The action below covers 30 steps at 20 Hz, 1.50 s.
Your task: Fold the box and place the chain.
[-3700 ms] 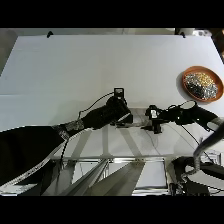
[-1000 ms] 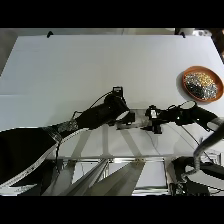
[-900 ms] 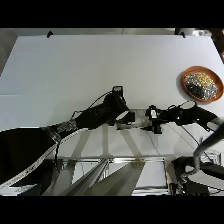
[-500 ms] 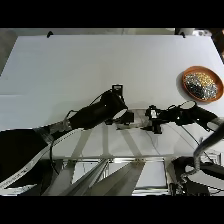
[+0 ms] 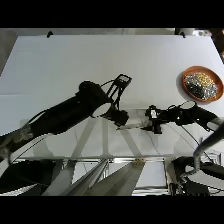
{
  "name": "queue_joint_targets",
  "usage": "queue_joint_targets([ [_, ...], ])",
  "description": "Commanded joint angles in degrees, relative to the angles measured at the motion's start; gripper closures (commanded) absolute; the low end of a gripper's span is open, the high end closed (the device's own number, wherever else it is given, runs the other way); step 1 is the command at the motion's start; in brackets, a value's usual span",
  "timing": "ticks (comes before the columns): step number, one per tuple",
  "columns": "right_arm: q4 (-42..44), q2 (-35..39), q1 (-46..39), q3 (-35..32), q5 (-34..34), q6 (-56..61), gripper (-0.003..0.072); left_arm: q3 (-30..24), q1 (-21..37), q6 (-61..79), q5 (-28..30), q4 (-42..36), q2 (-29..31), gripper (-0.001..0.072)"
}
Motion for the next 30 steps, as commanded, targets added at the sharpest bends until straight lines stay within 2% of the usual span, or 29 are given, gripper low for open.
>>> queue_joint_targets([
  [1, 0.0, 0.0, 0.0, 0.0, 0.1, 0.0, 0.0229, -6.8, 1.6, 28.2, 0.3, -0.2, 7.6, 0.0108],
  [3, 0.0, 0.0, 0.0, 0.0, 0.0, 0.0, 0.0229, -14.4, 3.7, 40.7, 4.0, -3.1, 12.0, 0.0109],
  [5, 0.0, 0.0, 0.0, 0.0, 0.0, 0.0, 0.0229, -21.6, 6.5, 52.9, 9.0, -9.5, 14.1, 0.0109],
  [8, 0.0, 0.0, 0.0, 0.0, 0.0, 0.0, 0.0229, -27.9, 11.5, 73.7, 16.8, -23.3, 12.3, 0.0106],
  [10, 0.0, 0.0, 0.0, 0.0, 0.0, 0.0, 0.0229, -28.3, 13.8, 86.8, 18.0, -30.6, 9.0, 0.0005],
  [13, 0.0, 0.0, 0.0, 0.0, 0.0, 0.0, 0.0229, -28.3, 14.1, 98.1, 18.5, -35.3, 3.8, 0.0003],
  [18, 0.0, 0.0, 0.0, 0.0, 0.0, 0.0, 0.0229, -28.3, 14.1, 101.9, 28.5, -46.4, -1.7, -0.0002],
  [30, 0.0, 0.0, 0.0, 0.0, 0.0, 0.0, 0.0229, -28.3, 15.1, 104.1, 28.6, -53.0, -2.8, -0.0002],
])
